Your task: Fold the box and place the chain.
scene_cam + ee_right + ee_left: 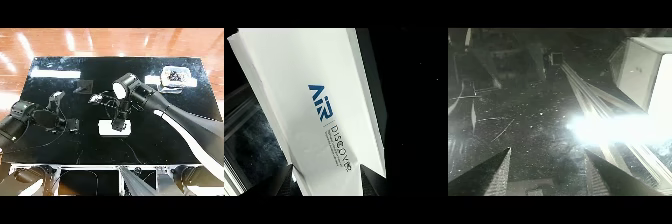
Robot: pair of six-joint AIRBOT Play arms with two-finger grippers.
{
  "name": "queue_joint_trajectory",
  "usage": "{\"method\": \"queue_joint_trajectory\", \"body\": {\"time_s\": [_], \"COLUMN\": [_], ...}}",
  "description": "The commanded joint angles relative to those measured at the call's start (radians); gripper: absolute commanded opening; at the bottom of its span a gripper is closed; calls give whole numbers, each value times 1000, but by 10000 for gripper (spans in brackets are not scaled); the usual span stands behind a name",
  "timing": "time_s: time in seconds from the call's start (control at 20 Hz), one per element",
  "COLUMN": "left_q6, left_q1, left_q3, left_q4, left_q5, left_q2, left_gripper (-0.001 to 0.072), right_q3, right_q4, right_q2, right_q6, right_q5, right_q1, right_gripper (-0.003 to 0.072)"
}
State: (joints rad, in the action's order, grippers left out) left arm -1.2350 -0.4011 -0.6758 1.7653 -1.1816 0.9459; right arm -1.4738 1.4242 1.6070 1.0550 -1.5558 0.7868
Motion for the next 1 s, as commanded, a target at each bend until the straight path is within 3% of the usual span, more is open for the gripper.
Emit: {"method": "queue_joint_trajectory", "body": {"time_s": [0.0,0.95], "left_q6": [0,0], "left_q1": [-19,-19], "left_q3": [0,0], "left_q4": [-3,-6], "left_q5": [13,13], "left_q2": [1,1], "left_gripper": [549,548], "right_q3": [0,0], "right_q4": [7,13], "right_q2": [1,1], "right_q6": [3,11], "right_q5": [-2,38], "right_q1": [1,1], "right_gripper": [480,479]}}
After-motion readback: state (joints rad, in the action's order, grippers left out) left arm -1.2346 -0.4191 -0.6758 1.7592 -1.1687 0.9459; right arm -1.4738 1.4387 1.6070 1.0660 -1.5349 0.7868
